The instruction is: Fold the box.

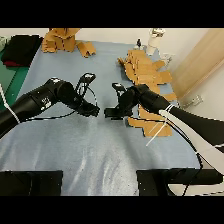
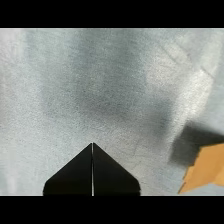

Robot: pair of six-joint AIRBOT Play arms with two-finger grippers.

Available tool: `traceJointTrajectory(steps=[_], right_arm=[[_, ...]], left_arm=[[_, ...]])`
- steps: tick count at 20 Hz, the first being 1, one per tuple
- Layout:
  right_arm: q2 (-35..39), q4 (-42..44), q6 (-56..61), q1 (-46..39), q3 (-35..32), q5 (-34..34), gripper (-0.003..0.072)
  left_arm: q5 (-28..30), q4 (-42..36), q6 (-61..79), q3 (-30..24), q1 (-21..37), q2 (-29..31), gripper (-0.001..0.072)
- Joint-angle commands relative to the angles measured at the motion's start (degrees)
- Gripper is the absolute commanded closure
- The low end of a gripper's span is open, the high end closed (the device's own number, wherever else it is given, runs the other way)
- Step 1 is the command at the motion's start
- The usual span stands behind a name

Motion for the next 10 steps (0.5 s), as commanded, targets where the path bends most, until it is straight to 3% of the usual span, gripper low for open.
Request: traceJointTrajectory(steps=[1,10], right_arm=[[-0.13,-0.02,0.00,0.02,-0.02,0.04,0.0681],[-0.24,0.13,0.02,0.02,0.00,0.72,0.0681]], left_arm=[[0.15,-0.02,0.02,0.04,0.02,-0.13,0.0697],[0.07,0.00,0.04,0.07,0.02,-0.33,0.0697]])
